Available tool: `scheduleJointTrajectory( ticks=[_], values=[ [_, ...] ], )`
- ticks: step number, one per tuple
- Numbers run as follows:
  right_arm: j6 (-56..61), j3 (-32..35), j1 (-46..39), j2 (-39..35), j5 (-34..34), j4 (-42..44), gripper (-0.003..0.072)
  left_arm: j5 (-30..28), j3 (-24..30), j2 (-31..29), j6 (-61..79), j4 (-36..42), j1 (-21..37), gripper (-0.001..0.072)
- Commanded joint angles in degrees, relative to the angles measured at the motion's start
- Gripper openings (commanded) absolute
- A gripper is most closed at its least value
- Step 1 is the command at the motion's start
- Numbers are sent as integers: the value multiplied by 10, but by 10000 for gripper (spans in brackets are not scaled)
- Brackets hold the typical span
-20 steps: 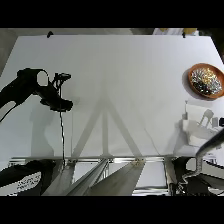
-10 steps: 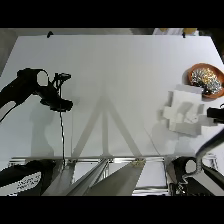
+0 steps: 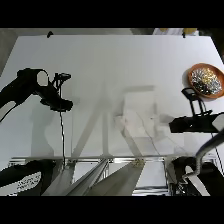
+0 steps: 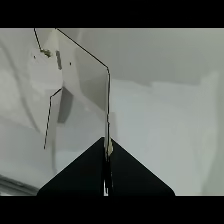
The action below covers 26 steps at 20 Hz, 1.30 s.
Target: Fold the box and place the chain.
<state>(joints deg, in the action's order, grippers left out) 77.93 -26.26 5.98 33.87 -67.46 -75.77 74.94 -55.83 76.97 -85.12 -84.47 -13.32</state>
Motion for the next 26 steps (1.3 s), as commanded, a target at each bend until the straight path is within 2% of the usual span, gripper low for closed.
scheduleJointTrajectory(
  ticks=[1,6,7,8,9,12,13,14,18,20,26],
  values=[
    [1,33,105,-25,58,29,17,-28,0,0,0,0,0,12],
    [33,33,159,-24,118,27,17,-49,0,0,28,6,0,18],
    [33,33,160,-24,120,27,17,-58,0,0,67,35,0,185],
    [33,33,160,-24,120,26,17,-62,0,1,130,93,2,437],
    [33,33,160,-24,120,25,17,-61,0,1,210,177,2,467],
    [33,33,160,-24,120,26,17,-40,0,1,417,417,1,477],
    [38,33,160,-24,119,25,17,-32,0,2,460,475,0,479],
    [46,33,160,-24,117,25,17,-25,0,3,488,511,-2,517],
    [46,33,160,-24,103,21,17,0,0,35,530,529,-14,553],
    [46,33,160,-24,102,21,17,7,1,63,533,542,-22,630],
    [48,33,160,-24,101,21,17,-15,1,136,542,549,-68,635]
  ],
)
